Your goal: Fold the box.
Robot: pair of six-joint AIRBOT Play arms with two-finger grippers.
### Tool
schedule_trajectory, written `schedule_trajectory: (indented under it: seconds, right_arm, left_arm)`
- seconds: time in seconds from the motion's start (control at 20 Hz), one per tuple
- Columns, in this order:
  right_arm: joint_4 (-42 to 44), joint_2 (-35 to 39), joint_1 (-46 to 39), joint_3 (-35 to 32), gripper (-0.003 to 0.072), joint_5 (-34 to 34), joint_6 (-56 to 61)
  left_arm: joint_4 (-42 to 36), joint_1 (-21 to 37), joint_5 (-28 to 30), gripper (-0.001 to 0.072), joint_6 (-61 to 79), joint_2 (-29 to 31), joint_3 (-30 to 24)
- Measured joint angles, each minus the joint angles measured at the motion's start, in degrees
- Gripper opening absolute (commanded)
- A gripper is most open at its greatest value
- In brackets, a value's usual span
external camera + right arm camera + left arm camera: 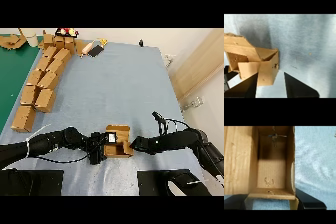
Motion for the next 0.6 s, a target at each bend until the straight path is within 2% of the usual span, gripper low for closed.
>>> schedule_trajectory:
  seconds: [0.25,0.5,0.6]
  right_arm:
    - [-1.33,-4.15,6.36,1.68,0.0502,3.67,0.92]
    - [-15.30,-10.88,17.11,8.07,0.0497,2.25,14.27]
    - [-20.33,-13.60,20.98,10.49,0.0460,0.37,20.04]
  left_arm:
    - [-0.02,0.00,0.00,0.0384,0.00,0.00,0.00]
    - [-0.02,0.00,0.02,0.0384,0.00,0.00,0.00]
    - [-0.02,0.00,0.00,0.0384,0.00,0.00,0.00]
